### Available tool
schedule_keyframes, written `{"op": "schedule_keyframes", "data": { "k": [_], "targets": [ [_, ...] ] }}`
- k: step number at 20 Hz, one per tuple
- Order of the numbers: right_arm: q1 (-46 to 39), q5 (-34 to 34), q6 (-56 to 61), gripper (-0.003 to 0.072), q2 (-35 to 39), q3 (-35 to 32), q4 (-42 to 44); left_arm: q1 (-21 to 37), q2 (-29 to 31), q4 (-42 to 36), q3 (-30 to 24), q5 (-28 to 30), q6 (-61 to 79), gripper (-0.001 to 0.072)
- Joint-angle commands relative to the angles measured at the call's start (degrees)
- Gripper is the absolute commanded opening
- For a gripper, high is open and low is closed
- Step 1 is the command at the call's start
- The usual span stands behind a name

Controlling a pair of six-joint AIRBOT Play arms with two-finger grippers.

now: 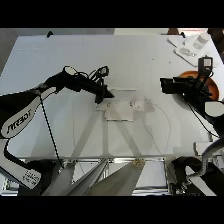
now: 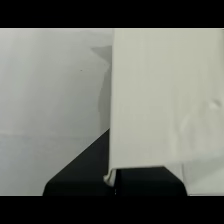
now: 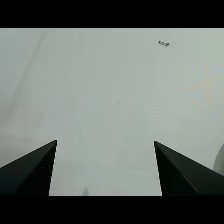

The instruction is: Fold the box and place the chain.

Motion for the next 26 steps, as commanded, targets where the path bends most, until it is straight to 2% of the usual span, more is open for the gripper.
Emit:
{"op": "schedule_keyframes", "data": {
  "k": [1,4,7,26],
  "targets": [
    [0.0,0.0,0.02,0.0663,0.02,0.04,0.0,-0.42,-0.33,-0.83,0.0,0.24,0.94,-0.0005],
    [0.0,0.0,0.02,0.0663,0.02,0.04,0.0,-0.46,-1.84,-2.62,-0.02,0.31,1.9,-0.0005],
    [0.0,0.0,0.02,0.0663,0.02,0.04,0.0,-0.46,-2.73,-1.14,0.0,0.55,1.99,-0.0004],
    [0.0,0.0,-0.02,0.0663,0.04,0.04,0.0,-0.42,-2.82,0.92,0.0,0.61,1.95,0.0001]
  ]
}}
